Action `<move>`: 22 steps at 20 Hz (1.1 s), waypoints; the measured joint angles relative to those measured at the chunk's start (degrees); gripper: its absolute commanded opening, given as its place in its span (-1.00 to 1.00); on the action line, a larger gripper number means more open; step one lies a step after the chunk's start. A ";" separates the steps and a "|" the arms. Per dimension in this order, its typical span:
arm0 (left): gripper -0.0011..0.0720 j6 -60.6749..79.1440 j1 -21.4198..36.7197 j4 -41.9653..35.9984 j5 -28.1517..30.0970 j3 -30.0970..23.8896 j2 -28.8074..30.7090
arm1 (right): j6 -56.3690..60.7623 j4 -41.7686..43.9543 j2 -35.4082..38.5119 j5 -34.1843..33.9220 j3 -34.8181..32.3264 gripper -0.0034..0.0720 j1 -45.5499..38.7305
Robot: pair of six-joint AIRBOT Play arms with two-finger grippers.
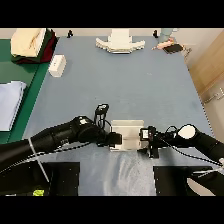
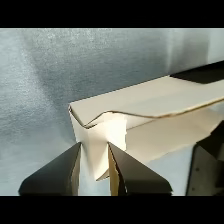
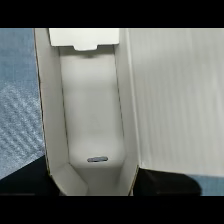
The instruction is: Fold the box.
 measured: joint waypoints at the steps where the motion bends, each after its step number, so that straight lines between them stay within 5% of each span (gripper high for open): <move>1: -0.30 -1.51 -0.79 1.99 -1.73 1.90 -1.55 | 0.07 0.00 0.00 0.00 0.00 0.41 0.00; 9: -0.29 -9.66 -4.31 9.68 -12.39 10.86 -9.53 | -0.13 0.00 0.00 -0.11 0.00 0.41 0.02; 17: -0.27 -11.50 -4.76 8.85 -12.57 12.74 -10.36 | 0.00 0.00 0.00 -0.02 0.00 0.41 0.00; 18: -0.20 -11.56 -4.76 8.76 -12.11 12.83 -10.36 | 0.04 -0.02 0.00 -0.04 0.00 0.41 0.00; 19: 0.39 -11.65 -4.76 8.61 -11.65 12.85 -10.36 | 0.04 -0.04 0.00 -0.04 0.00 0.41 0.00; 22: 0.53 -11.72 -4.79 7.43 -10.19 12.98 -10.36 | -0.11 -0.09 0.00 -0.04 0.00 0.41 0.02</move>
